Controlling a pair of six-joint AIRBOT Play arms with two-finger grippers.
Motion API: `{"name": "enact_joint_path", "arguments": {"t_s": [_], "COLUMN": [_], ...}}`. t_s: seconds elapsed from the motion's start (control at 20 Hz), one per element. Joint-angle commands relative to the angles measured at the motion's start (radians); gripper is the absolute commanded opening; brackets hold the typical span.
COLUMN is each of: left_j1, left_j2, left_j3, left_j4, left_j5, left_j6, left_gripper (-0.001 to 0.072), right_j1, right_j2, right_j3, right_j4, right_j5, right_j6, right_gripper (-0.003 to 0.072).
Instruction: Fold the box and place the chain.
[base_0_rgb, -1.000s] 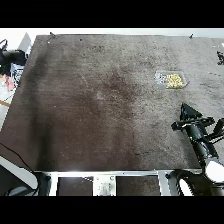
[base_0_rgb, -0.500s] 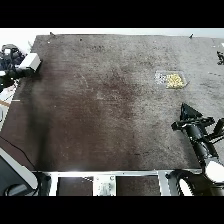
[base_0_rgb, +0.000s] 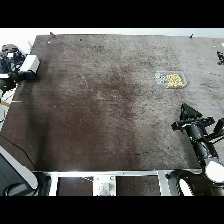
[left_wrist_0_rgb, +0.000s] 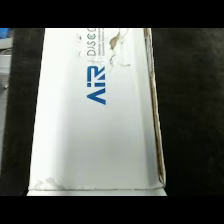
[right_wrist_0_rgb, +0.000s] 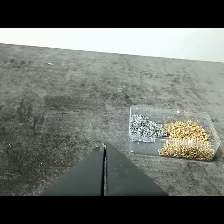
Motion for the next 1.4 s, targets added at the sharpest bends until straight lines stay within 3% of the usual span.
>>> {"name": "enact_joint_path", "arguments": {"t_s": [0.0,0.6,0.7,0.75,1.15,1.35], "left_j1": [0.000,0.000,0.000,0.000,0.001,0.000], "left_j2": [-0.003,-0.011,-0.011,-0.009,0.085,0.181], "left_j3": [0.000,0.000,0.003,0.003,0.003,0.003], "left_j4": [0.000,0.001,0.000,0.000,0.001,-0.001], "left_j5": [0.042,-0.019,-0.013,-0.013,-0.017,-0.092], "left_j6": [-0.048,-0.022,-0.023,-0.022,-0.023,-0.028], "left_gripper": [0.0011,0.0035,0.0594,0.0621,0.0627,0.0626], "right_j1": [0.001,0.001,0.000,0.001,0.000,0.000], "right_j2": [-0.001,-0.001,-0.001,-0.001,-0.001,-0.001], "right_j3": [0.000,0.000,0.000,0.000,0.000,0.000], "right_j4": [0.000,0.000,0.000,0.000,0.000,0.000], "right_j5": [0.000,0.000,0.000,0.000,0.000,0.000], "right_j6": [0.000,0.000,0.000,0.000,0.000,0.000], "right_gripper": [0.0016,0.0016,0.0016,0.0016,0.0016,0.0016]}}
